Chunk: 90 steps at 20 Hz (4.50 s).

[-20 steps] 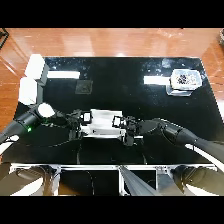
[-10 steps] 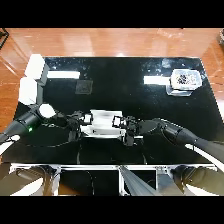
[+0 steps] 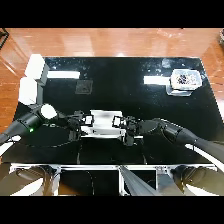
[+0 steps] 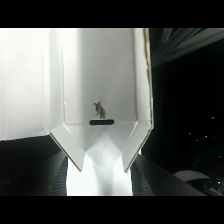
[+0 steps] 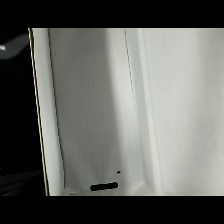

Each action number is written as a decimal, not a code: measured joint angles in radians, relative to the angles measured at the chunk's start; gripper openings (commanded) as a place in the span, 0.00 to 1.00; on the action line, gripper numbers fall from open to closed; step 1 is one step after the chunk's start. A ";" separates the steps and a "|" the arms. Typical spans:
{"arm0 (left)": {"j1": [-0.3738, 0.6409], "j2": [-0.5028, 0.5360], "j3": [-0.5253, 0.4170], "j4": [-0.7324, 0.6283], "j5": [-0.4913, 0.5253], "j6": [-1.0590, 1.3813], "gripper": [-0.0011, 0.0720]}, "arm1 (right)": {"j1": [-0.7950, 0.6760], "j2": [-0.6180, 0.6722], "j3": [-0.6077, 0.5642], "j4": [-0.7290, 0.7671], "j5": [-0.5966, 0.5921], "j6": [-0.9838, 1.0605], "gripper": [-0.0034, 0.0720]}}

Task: Fold the box and place the chain.

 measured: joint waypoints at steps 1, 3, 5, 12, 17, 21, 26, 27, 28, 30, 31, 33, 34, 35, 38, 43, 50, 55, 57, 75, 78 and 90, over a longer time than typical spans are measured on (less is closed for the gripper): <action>0.000 0.000 0.000 0.001 0.002 0.000 0.67 | 0.000 0.000 0.000 0.000 0.000 0.000 0.07; -0.001 0.000 0.000 0.004 0.010 0.000 0.67 | 0.000 0.000 0.000 0.000 0.000 0.000 0.07; -0.001 0.000 0.000 0.003 0.012 0.001 0.62 | 0.000 0.000 0.000 0.000 0.000 0.000 0.07; -0.001 0.000 0.000 -0.051 0.003 0.001 0.49 | 0.000 0.000 0.000 0.000 0.000 0.000 0.07; -0.001 0.000 0.000 -0.065 -0.034 -0.002 0.34 | 0.000 0.000 0.000 0.000 0.000 0.000 0.07; -0.001 0.000 0.000 -0.084 -0.042 -0.002 0.28 | 0.000 0.000 0.000 0.000 0.000 0.000 0.07; -0.001 0.000 0.000 -0.114 -0.045 -0.005 0.28 | 0.000 0.000 0.000 0.000 0.000 0.000 0.07; -0.001 0.000 0.000 -0.126 -0.046 -0.005 0.28 | 0.000 0.000 0.000 0.000 0.000 0.000 0.07; -0.001 0.000 0.000 -0.137 -0.047 -0.005 0.28 | 0.000 0.000 0.000 0.000 0.000 0.000 0.07; -0.001 -0.005 0.000 -0.155 -0.051 -0.005 0.27 | 0.000 0.000 0.000 0.000 0.000 0.000 0.07; -0.001 -0.011 0.000 -0.163 -0.055 -0.005 0.25 | 0.000 0.000 0.000 0.000 0.000 0.000 0.07; -0.001 -0.027 -0.001 -0.181 -0.066 -0.005 0.08 | 0.000 0.000 0.000 -0.001 0.000 0.000 0.07; -0.001 -0.038 -0.001 -0.188 -0.071 -0.006 0.08 | 0.000 0.000 0.000 -0.001 0.000 0.000 0.07; -0.001 -0.048 -0.001 -0.193 -0.072 -0.010 0.09 | 0.000 0.000 0.000 -0.001 0.000 0.000 0.07; -0.001 -0.066 -0.001 -0.206 -0.080 -0.023 0.09 | 0.000 0.000 0.000 -0.001 0.000 0.000 0.07; 0.000 -0.075 -0.001 -0.219 -0.092 -0.029 0.14 | 0.000 0.000 0.000 -0.001 0.000 0.000 0.07; 0.008 -0.016 0.001 -0.140 -0.097 -0.063 0.14 | 0.000 0.000 0.000 0.000 0.000 0.000 0.07; 0.065 0.060 0.001 -0.100 -0.103 -0.129 0.73 | 0.000 0.000 0.000 0.001 0.000 0.000 0.07; 0.090 0.080 0.001 -0.095 -0.103 -0.143 0.78 | 0.000 0.000 0.000 0.001 0.000 0.000 0.07; 0.114 0.072 -0.004 -0.037 -0.080 -0.185 0.77 | 0.000 0.000 0.000 0.000 0.000 0.000 0.07; 0.099 0.039 -0.007 -0.027 -0.089 -0.183 0.69 | 0.000 0.000 0.000 0.000 0.000 0.000 0.07; 0.027 0.007 -0.008 -0.049 -0.067 -0.183 0.70 | 0.000 0.000 0.000 0.000 0.000 0.000 0.07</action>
